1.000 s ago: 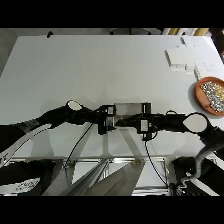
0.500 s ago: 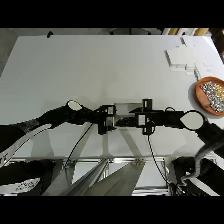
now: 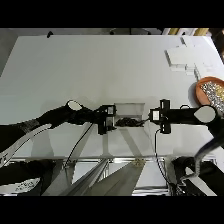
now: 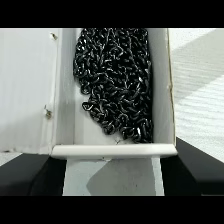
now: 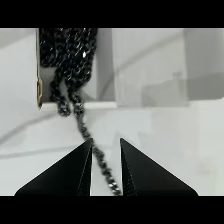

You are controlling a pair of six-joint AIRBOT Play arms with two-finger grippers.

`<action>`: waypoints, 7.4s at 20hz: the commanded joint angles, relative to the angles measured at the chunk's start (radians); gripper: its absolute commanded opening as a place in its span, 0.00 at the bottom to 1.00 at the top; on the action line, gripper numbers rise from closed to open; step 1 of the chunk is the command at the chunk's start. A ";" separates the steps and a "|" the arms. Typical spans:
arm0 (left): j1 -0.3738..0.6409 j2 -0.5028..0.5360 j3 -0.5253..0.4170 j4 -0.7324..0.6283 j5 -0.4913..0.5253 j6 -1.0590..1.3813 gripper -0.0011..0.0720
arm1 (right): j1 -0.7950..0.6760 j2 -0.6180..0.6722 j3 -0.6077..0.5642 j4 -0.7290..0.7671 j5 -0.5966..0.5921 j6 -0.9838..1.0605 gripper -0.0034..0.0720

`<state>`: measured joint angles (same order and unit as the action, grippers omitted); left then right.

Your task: Fold the box and place the chain.

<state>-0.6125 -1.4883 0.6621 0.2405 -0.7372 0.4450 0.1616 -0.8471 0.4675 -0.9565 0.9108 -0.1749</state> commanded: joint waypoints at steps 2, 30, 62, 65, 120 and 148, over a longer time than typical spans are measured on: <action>0.000 0.000 0.000 0.000 0.000 0.000 0.30 | 0.009 -0.122 -0.004 0.003 0.015 -0.019 0.31; 0.000 0.000 0.000 0.000 0.000 0.000 0.30 | 0.088 -0.182 -0.004 -0.001 -0.095 0.089 0.30; 0.000 0.000 0.000 0.000 0.000 0.000 0.30 | 0.364 0.068 -0.003 0.508 -0.387 -0.039 0.07; 0.000 0.000 0.000 0.000 0.000 0.000 0.30 | 0.364 0.022 -0.003 0.461 -0.360 0.021 0.07; 0.000 0.000 0.000 0.000 0.000 0.000 0.30 | 0.280 -0.134 0.173 -0.157 0.012 0.481 0.33; 0.000 0.000 0.000 0.000 0.000 0.000 0.30 | 0.280 -0.031 0.118 0.093 -0.015 0.480 0.37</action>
<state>-0.6128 -1.4883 0.6621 0.2409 -0.7383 0.4458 0.4412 -0.8970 0.5861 -0.9436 0.9234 0.3054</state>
